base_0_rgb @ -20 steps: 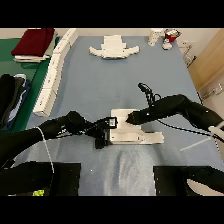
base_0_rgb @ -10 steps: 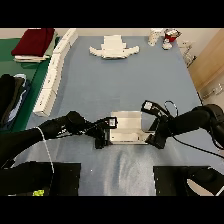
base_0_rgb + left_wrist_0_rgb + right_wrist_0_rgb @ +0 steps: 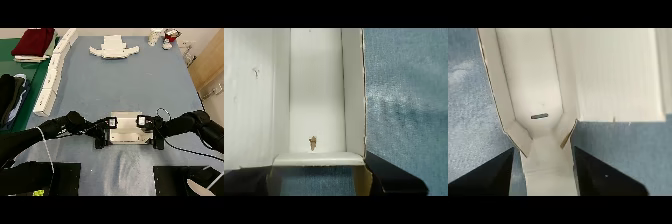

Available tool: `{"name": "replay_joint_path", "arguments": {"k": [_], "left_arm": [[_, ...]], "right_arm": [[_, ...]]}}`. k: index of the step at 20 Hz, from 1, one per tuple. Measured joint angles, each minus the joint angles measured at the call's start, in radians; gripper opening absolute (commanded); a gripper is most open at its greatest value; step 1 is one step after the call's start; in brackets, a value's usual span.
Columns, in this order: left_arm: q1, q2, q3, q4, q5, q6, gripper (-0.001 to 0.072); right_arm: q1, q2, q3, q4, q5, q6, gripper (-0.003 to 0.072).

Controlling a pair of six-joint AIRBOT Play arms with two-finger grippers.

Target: Fold the box.

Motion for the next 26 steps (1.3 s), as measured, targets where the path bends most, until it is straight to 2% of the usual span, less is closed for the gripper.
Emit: {"name": "replay_joint_path", "arguments": {"k": [1, 3, 5, 6, 7, 10, 11, 12, 13, 14, 24, 25, 26], "left_arm": [[0.000, 0.000, 0.000, 0.000, 0.000, 0.000, 0.0445], [0.000, 0.000, 0.000, 0.000, 0.000, 0.000, 0.0445], [0.000, 0.000, 0.000, 0.000, 0.000, 0.000, 0.0445], [0.000, 0.000, 0.000, 0.000, 0.000, 0.000, 0.0445], [0.000, 0.000, 0.000, 0.000, 0.000, 0.000, 0.0445], [0.000, 0.000, 0.000, 0.000, 0.000, 0.000, 0.0445], [0.000, 0.000, 0.000, 0.000, 0.000, 0.000, 0.0445], [0.000, 0.000, 0.000, 0.000, 0.000, 0.001, 0.0445], [0.000, 0.000, 0.000, 0.000, 0.000, 0.001, 0.0445], [0.000, 0.000, 0.000, 0.001, 0.000, 0.002, 0.0445], [0.000, 0.000, 0.000, 0.000, 0.000, 0.001, 0.0445], [0.000, 0.000, 0.000, 0.000, 0.000, 0.000, 0.0445], [0.000, 0.000, 0.000, -0.001, 0.000, -0.001, 0.0445]], "right_arm": [[0.009, -0.007, -0.001, 0.005, 0.011, -0.019, 0.0392], [0.030, -0.020, -0.002, 0.016, 0.028, -0.045, 0.0219], [0.050, -0.032, -0.002, 0.023, 0.051, -0.059, 0.0211], [0.060, -0.037, -0.003, 0.025, 0.063, -0.064, 0.0158], [0.071, -0.042, -0.002, 0.029, 0.078, -0.067, 0.0142], [0.101, -0.058, -0.003, 0.034, 0.117, -0.074, 0.0147], [0.108, -0.064, -0.002, 0.039, 0.125, -0.074, 0.0193], [0.112, -0.070, -0.003, 0.046, 0.130, -0.074, 0.0331], [0.116, -0.074, -0.002, 0.055, 0.136, -0.075, 0.0510], [0.119, -0.077, -0.002, 0.067, 0.139, -0.077, 0.0576], [0.125, -0.081, -0.002, 0.096, 0.148, -0.048, 0.0560], [0.126, -0.079, -0.002, 0.084, 0.147, -0.024, 0.0470], [0.126, -0.076, -0.002, 0.065, 0.140, 0.008, 0.0342]]}}
